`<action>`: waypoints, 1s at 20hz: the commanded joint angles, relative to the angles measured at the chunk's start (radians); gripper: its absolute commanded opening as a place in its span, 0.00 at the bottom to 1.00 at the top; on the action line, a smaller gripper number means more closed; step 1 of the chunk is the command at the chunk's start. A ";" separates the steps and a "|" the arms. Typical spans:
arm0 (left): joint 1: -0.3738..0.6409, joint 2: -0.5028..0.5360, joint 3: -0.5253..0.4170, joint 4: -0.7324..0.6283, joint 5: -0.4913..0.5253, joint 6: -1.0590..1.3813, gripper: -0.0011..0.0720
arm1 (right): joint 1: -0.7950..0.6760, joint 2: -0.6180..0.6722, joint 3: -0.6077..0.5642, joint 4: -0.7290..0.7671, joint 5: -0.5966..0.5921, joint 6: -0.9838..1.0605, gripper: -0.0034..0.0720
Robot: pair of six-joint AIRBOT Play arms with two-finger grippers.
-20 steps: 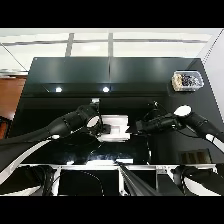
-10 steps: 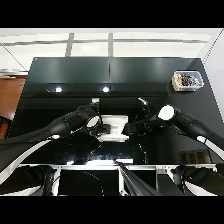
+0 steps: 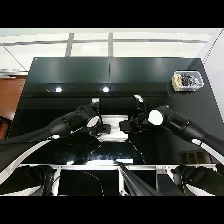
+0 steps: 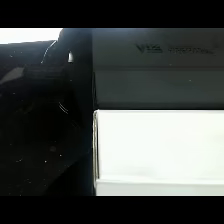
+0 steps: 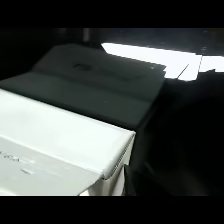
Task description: Fold the box and place the chain.
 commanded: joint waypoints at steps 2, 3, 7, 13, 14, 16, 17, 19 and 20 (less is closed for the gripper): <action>0.000 0.000 0.000 0.002 0.000 0.000 0.06 | 0.091 -0.045 0.082 -0.235 0.100 0.216 0.45; 0.000 0.000 0.000 0.002 0.000 0.000 0.06 | 0.102 -0.057 0.090 -0.251 0.109 0.248 0.45; 0.000 0.000 0.000 0.003 0.001 0.000 0.06 | 0.133 -0.112 0.119 -0.249 0.139 0.290 0.45; 0.000 0.000 0.000 0.002 0.000 0.000 0.06 | 0.150 -0.153 0.137 -0.282 0.155 0.385 0.31; 0.000 0.000 0.000 0.002 0.000 0.000 0.06 | 0.150 -0.154 0.137 -0.283 0.154 0.386 0.30; 0.000 0.000 0.000 0.002 0.000 0.000 0.06 | 0.150 -0.157 0.137 -0.283 0.149 0.401 0.30; 0.000 0.000 0.000 0.002 0.000 0.000 0.06 | 0.150 -0.157 0.137 -0.283 0.138 0.406 0.30; 0.000 0.000 0.000 0.002 0.000 0.000 0.06 | 0.150 -0.157 0.137 -0.283 0.118 0.413 0.30; 0.000 0.000 0.000 0.002 0.000 0.000 0.06 | 0.150 -0.157 0.137 -0.283 0.113 0.419 0.30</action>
